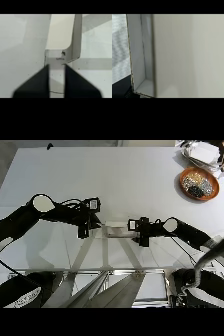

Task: Fold the box and place the chain.

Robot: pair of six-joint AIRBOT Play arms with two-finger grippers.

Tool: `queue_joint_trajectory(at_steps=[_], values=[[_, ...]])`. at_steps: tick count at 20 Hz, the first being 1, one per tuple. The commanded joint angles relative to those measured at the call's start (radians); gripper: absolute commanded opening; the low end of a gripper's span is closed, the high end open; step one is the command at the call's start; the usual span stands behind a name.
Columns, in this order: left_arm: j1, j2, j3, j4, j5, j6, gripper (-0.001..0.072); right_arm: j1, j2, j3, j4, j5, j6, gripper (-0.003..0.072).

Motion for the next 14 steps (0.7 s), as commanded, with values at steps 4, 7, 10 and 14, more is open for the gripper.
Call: queue_joint_trajectory(at_steps=[4,7,10,14], values=[[-0.01,-0.024,0.0,-0.15,-0.076,0.034,0.0006,0.0,0.0,0.001,0.003,0.002,0.001,0.0414],[-0.072,-0.095,0.0,-0.213,0.004,0.056,0.0006,0.0,0.0,0.001,0.003,0.002,0.001,0.0414],[-0.126,-0.16,0.0,-0.304,0.225,0.053,0.0003,0.0,0.0,0.001,0.003,0.002,0.001,0.0414],[-0.13,-0.196,0.0,-0.571,0.479,0.053,0.0003,0.0,0.0,0.001,0.003,0.002,0.001,0.0414]])
